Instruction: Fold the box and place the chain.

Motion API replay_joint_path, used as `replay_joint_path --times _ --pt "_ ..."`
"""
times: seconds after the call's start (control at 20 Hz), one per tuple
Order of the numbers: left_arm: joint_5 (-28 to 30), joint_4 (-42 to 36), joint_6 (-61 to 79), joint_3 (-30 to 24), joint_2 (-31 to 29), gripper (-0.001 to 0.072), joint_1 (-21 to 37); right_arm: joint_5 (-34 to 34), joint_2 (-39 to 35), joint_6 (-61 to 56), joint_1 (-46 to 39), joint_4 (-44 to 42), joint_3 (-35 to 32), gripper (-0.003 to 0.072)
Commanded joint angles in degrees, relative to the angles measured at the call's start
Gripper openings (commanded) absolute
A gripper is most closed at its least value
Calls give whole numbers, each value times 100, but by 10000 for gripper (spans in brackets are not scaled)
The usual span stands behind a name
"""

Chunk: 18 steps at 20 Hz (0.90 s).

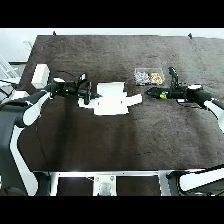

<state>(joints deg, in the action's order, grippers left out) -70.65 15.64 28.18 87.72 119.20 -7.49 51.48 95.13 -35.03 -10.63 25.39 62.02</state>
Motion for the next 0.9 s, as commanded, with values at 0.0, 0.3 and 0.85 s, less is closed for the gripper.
replay_joint_path --times 0.0,0.3,0.85 --pt "48 101 42 -2 4 20 2 -76 -2 275 2 -205 -15 304" --pt "114 203 39 -2 2 21 2 109 -35 1460 2 -1174 -15 309" --pt "120 192 37 2 -4 22 2 1320 -1084 3364 33 -1596 -439 323"
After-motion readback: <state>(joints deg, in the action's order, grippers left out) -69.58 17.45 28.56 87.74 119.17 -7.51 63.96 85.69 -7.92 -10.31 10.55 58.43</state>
